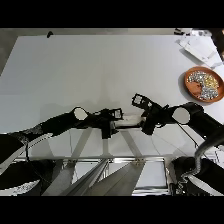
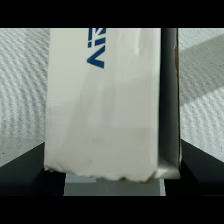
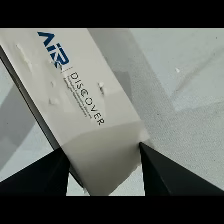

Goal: Fold the box and place the chain.

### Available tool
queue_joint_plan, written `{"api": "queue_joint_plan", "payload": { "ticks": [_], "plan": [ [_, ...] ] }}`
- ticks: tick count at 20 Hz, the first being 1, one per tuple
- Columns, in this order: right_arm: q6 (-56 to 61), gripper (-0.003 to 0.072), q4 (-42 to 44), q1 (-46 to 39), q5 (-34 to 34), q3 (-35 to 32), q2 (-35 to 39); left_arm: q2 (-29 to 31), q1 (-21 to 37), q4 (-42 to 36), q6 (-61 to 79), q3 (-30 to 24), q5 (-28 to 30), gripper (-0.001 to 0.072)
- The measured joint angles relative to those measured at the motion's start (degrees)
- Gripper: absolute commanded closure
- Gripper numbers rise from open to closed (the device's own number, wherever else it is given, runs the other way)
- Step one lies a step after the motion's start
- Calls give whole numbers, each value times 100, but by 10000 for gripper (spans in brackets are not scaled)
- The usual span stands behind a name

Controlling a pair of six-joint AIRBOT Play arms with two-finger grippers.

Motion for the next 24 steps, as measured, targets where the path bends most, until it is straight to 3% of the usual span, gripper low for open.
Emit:
{"api": "queue_joint_plan", "payload": {
  "ticks": [18, 19, 22, 24],
  "plan": [
    [72, 265, -520, 328, 120, -17, -2, 0, -2, 0, 4, 0, 7, 317],
    [74, 254, -570, 385, 105, -17, 0, 0, 0, 0, 2, 0, 7, 317],
    [153, 110, -671, 485, 48, -20, 22, 0, -2, 2, 2, 0, 7, 317],
    [195, 78, -699, 511, 15, -26, 105, 0, 0, 2, 4, 0, 7, 317]
  ]
}}
